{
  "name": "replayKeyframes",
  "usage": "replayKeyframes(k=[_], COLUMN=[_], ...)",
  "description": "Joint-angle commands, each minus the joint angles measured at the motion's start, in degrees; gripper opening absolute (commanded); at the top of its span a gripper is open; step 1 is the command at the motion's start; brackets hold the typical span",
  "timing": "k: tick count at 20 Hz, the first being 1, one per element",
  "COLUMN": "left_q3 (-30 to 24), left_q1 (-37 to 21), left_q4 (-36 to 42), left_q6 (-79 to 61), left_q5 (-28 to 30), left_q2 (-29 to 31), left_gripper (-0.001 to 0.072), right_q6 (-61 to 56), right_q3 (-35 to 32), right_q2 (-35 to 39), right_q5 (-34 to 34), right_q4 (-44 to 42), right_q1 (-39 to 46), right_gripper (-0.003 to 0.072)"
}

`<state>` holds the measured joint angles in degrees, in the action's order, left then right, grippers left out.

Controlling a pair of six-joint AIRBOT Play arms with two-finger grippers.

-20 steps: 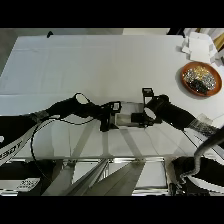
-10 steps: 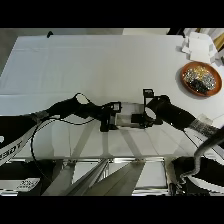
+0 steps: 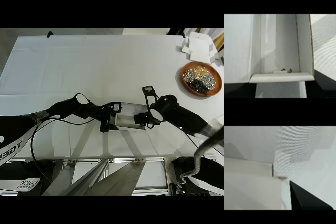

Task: Fold the box and place the chain.

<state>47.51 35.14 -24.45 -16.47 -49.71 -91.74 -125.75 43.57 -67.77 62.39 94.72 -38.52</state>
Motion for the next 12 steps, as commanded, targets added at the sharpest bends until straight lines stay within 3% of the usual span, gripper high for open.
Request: replayKeyframes(k=[1, 7, 10, 12], left_q3=[0.0, 0.0, 0.0, 0.0], left_q1=[0.0, 0.0, 0.0, 0.0], left_q4=[0.0, 0.0, 0.0, 0.0], left_q6=[0.0, 0.0, 0.0, 0.0], left_q5=[0.2, 0.2, 0.2, 0.2], left_q2=[0.0, 0.0, 0.0, 0.0], left_gripper=[0.0391, 0.0391, 0.0391, 0.0391], right_q6=[6.3, 23.9, 30.5, 34.4], right_q3=[0.9, 11.8, 15.6, 16.8], right_q2=[6.3, 12.3, 10.4, 6.2], right_q5=[1.5, 8.8, 4.0, 1.1], right_q4=[1.7, 1.7, 1.4, 1.2], right_q1=[1.4, 16.0, 29.1, 37.9], right_gripper=[0.0366, 0.0363, 0.0284, 0.0284])
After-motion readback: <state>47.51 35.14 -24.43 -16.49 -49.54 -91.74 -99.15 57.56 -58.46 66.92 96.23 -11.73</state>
